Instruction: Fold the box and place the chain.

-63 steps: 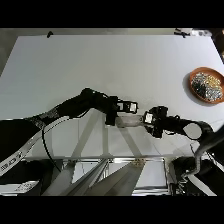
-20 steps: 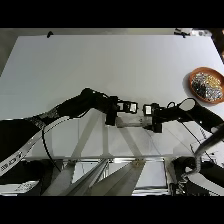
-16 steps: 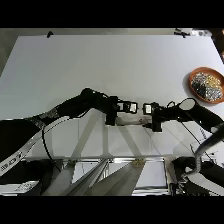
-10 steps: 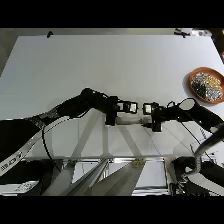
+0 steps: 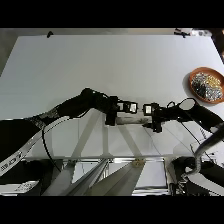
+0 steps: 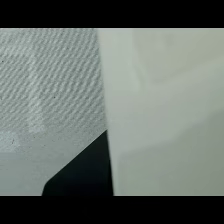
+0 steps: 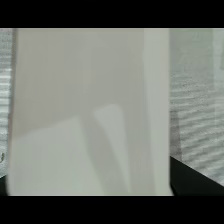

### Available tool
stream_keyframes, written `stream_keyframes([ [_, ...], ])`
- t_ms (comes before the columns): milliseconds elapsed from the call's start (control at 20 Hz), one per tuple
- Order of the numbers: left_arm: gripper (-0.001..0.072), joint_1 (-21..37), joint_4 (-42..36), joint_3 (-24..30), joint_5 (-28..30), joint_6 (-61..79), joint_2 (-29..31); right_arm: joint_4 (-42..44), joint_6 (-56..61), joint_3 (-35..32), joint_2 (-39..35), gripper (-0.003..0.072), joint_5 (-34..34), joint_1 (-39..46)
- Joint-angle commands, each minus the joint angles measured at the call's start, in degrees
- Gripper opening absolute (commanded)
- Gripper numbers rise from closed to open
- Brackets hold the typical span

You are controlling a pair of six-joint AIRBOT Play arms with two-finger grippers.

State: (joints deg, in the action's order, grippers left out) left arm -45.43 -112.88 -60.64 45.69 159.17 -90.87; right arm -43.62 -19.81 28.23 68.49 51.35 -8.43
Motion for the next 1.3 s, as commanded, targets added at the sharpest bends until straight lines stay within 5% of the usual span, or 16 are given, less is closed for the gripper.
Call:
stream_keyframes([
  [0,0.0015,-0.02,0.0,-0.04,-0.04,-0.02,0.0,-0.11,-0.17,0.02,0.02,0.0398,0.13,-0.02],
  [100,0.0015,-0.02,0.0,-0.04,-0.04,-0.02,0.0,-0.13,-0.17,0.02,0.02,0.0425,0.02,-0.02],
  [200,0.0015,-0.02,0.0,-0.04,-0.04,-0.02,0.0,-0.11,-0.13,0.02,0.02,0.0538,-1.11,-0.02],
  [650,0.0015,-0.02,0.0,-0.04,-0.04,-0.02,0.0,-0.59,0.04,-0.26,0.04,0.0594,-1.46,-0.02],
  [1250,0.0015,-0.02,0.0,-0.04,-0.04,-0.04,0.0,1.92,0.04,-0.94,0.04,0.0567,-4.33,-1.27],
])
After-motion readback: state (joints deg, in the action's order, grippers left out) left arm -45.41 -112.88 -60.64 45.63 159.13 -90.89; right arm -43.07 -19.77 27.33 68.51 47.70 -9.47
